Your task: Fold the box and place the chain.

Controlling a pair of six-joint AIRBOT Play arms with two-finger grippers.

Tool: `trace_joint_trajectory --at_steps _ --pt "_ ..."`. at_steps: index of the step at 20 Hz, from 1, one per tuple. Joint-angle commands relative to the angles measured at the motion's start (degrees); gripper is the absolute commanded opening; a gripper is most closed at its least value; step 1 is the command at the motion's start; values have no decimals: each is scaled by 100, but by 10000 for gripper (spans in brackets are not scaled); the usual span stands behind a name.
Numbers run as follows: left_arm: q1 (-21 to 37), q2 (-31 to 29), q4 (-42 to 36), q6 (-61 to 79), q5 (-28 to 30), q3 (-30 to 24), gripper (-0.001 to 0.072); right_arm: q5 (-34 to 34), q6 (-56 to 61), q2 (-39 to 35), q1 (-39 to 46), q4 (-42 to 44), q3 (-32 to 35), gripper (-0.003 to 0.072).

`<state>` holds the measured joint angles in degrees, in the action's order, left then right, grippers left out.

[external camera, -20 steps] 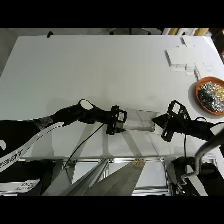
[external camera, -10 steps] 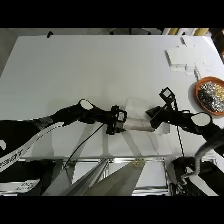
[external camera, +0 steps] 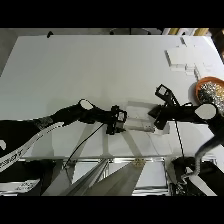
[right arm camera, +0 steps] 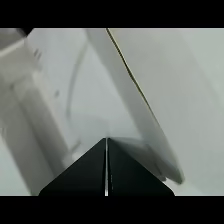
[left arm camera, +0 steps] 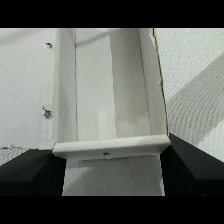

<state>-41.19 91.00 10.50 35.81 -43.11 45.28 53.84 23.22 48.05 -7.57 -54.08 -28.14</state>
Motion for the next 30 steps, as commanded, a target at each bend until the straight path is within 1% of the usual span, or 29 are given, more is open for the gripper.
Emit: trace_joint_trajectory --at_steps 1,2,3,4,5,6,7,8,9,12,14,19,20,21,23,24,26,28,29,30 --pt "2 0 2 0 -2 2 68 1279 -1106 -291 -4 -1714 -166 25" --pt "2 0 2 0 -2 2 68 1300 -1126 -289 -4 -2153 -155 33" --pt "2 0 2 0 -2 2 68 1300 -1130 -284 -4 -2363 -144 33" --pt "2 0 0 0 -2 2 68 1274 -1185 -269 -4 -2378 -116 39" --pt "2 0 2 0 -2 2 68 1259 -1386 -219 -4 -2277 -59 89" --pt "2 0 0 0 -2 2 68 1189 -1602 -153 -4 -2068 37 190" --pt "2 0 2 0 -2 2 68 1032 -1777 -85 -4 -1794 166 212" --pt "2 0 0 0 -4 2 68 876 -1941 -20 -4 -1471 280 203" --pt "2 0 2 0 -2 2 68 708 -2076 37 -4 -1134 369 174" --pt "2 0 2 0 -2 2 68 308 -2374 151 -4 -269 551 167" --pt "2 0 2 0 -2 2 68 81 -2374 151 -4 -55 614 156" --pt "2 0 0 0 -2 2 68 57 -2376 339 -4 315 730 159" --pt "2 0 0 0 -2 2 68 57 -2374 411 -4 391 739 176" --pt "2 0 0 0 -2 2 68 52 -2371 422 -4 455 748 250" --pt "2 0 2 0 0 2 68 66 -2299 420 -4 479 748 476" --pt "2 0 0 0 0 2 68 79 -2127 398 -4 437 748 520" --pt "2 0 0 0 0 2 68 273 -1377 153 -4 39 748 526" --pt "2 0 2 0 0 2 68 595 -487 -398 -4 -741 748 497" --pt "2 0 0 0 -2 2 68 752 -7 -745 -4 -1106 748 434" --pt "2 0 0 0 -2 2 68 916 525 -1152 -4 -1421 748 325"
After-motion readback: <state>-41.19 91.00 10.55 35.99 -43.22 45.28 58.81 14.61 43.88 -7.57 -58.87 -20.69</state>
